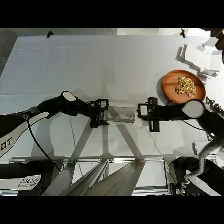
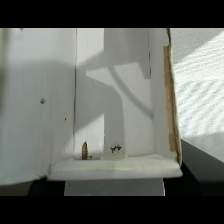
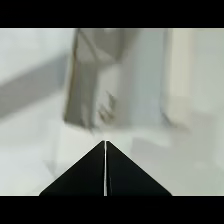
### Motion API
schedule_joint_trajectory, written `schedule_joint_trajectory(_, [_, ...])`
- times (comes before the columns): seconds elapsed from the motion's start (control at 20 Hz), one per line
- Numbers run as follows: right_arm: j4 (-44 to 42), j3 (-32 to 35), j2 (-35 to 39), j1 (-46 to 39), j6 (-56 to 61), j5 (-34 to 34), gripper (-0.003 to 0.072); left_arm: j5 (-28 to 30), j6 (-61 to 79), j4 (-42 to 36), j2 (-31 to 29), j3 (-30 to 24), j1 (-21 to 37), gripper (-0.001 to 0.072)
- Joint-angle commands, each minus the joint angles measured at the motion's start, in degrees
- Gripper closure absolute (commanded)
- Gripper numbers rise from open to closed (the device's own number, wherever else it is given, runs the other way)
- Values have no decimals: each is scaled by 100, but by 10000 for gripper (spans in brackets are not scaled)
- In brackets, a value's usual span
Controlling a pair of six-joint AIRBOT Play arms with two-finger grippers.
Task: Fold the box and place the chain.
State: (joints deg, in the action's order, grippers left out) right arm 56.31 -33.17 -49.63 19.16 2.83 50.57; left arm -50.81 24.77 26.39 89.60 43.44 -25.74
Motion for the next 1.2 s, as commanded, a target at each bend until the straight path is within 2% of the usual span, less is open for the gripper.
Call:
schedule_joint_trajectory(0.0, [1080, 4, 940, -378, 1613, 15, 677, 0, 4, 0, 2, 2, 0, 364])
schedule_joint_trajectory(0.15, [1093, 13, 1119, -1274, 3440, 387, 676, 0, 4, 0, 2, 2, 0, 365])
schedule_joint_trajectory(0.35, [671, 525, 702, -2009, 4896, 778, 680, 0, 4, 0, 2, 2, 0, 365])
schedule_joint_trajectory(0.55, [-638, 1478, 367, -2017, 4948, 409, 680, -2, 4, 0, 2, 2, 0, 365])
schedule_joint_trajectory(0.65, [-1128, 1718, 181, -2017, 4948, 131, 680, 0, 4, 0, 2, 2, 0, 365])
schedule_joint_trajectory(0.8, [-1534, 1755, -256, -2015, 4942, -168, 680, 0, 4, 0, 2, 2, 0, 365])
schedule_joint_trajectory(1.0, [-1646, 1755, -654, -1670, 4935, -719, 682, 0, 4, 0, 2, 2, 0, 365])
schedule_joint_trajectory(1.15, [-2122, 1753, -896, -1453, 4752, -868, 682, 0, 4, 0, 2, 2, 0, 365])
